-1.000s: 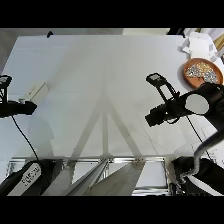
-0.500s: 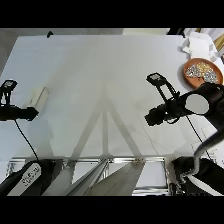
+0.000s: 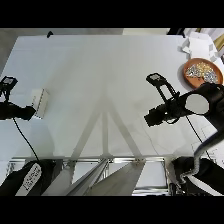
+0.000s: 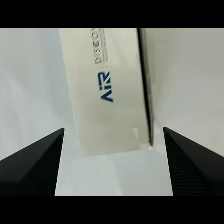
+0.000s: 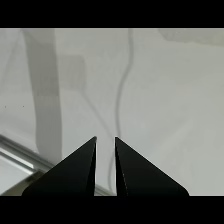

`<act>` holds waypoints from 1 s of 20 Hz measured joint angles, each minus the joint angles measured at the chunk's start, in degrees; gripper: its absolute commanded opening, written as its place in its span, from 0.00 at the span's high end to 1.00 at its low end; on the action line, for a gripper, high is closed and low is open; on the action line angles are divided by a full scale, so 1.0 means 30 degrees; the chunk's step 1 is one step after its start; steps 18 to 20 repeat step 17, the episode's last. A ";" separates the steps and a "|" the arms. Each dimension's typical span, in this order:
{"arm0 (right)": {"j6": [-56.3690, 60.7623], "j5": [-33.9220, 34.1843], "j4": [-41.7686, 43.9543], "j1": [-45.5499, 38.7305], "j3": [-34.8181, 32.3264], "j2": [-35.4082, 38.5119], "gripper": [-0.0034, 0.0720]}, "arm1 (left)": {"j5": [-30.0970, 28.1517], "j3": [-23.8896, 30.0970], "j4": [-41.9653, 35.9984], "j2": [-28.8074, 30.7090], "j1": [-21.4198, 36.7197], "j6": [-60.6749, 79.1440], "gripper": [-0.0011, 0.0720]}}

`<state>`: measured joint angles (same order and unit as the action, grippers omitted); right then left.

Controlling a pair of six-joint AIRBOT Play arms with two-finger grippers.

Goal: Fold the box and place the chain.

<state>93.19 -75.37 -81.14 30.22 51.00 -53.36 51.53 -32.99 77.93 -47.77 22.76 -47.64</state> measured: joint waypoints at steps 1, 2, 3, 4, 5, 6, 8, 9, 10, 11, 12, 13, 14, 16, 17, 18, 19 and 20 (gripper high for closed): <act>0.0000 0.0000 0.0015 0.0000 0.0000 0.0000 0.77 | 0.0007 0.0000 -0.0109 0.0576 -0.0364 -0.0051 0.04; 0.0000 0.0000 0.0029 0.0000 0.0000 0.0000 0.77 | 0.0007 0.0000 -0.0233 0.1107 -0.0729 -0.0058 0.04; 0.0000 0.0000 0.0036 0.0000 0.0000 0.0000 0.77 | 0.0022 0.0000 -0.0321 0.1632 -0.1122 -0.0073 0.04; -0.0007 -0.0007 0.0036 0.0000 0.0000 0.0000 0.77 | 0.0022 0.0000 -0.0364 0.2084 -0.1508 -0.0109 0.04; -0.0007 -0.0007 0.0044 0.0000 0.0000 0.0000 0.77 | 0.0073 0.0000 -0.0408 0.2419 -0.1829 -0.0124 0.04; -0.0007 -0.0007 0.0044 0.0000 0.0000 0.0000 0.77 | 0.0138 0.0000 -0.0452 0.2667 -0.2113 -0.0124 0.04; -0.0007 -0.0007 0.0051 0.0000 0.0000 0.0000 0.77 | 0.0284 0.0000 -0.0539 0.2980 -0.2521 -0.0131 0.04; -0.0007 -0.0007 0.0051 0.0000 0.0000 0.0000 0.77 | 0.0357 0.0000 -0.0619 0.3075 -0.2645 -0.0138 0.04; -0.0007 -0.0007 0.0051 0.0000 0.0000 0.0000 0.77 | 0.0423 0.0000 -0.0692 0.3155 -0.2747 -0.0138 0.04; -0.0015 -0.0007 0.0051 0.0000 0.0000 0.0000 0.77 | 0.0488 0.0000 -0.0729 0.3198 -0.2812 -0.0138 0.04; -0.0015 -0.0015 0.0051 0.0000 0.0000 0.0000 0.77 | 0.0510 0.0000 -0.0780 0.3235 -0.2863 -0.0138 0.04; -0.0015 -0.0007 0.0051 0.0000 0.0000 0.0000 0.77 | 0.0532 0.0000 -0.0809 0.3264 -0.2892 -0.0138 0.04; -0.0015 -0.0007 0.0051 0.0000 0.0000 0.0000 0.77 | 0.0597 0.0000 -0.0816 0.3279 -0.2922 -0.0138 0.04; -0.0015 -0.0015 0.0051 0.0000 0.0000 0.0000 0.77 | 0.0605 0.0000 -0.0933 0.3300 -0.2951 -0.0138 0.04; -0.0015 -0.0015 0.0051 0.0000 0.0000 0.0000 0.77 | 0.0605 0.0000 -0.1020 0.3308 -0.2958 -0.0138 0.04; -0.0015 -0.0015 0.0051 0.0000 0.0000 0.0000 0.77 | 0.0605 0.0000 -0.1020 0.3308 -0.2958 -0.0138 0.04; -0.0015 -0.0015 0.0051 0.0000 0.0000 0.0000 0.77 | 0.0605 0.0000 -0.1020 0.3308 -0.2958 -0.0138 0.04; -0.0015 -0.0015 0.0051 0.0000 0.0000 0.0000 0.77 | 0.0605 0.0000 -0.1020 0.3308 -0.2958 -0.0138 0.04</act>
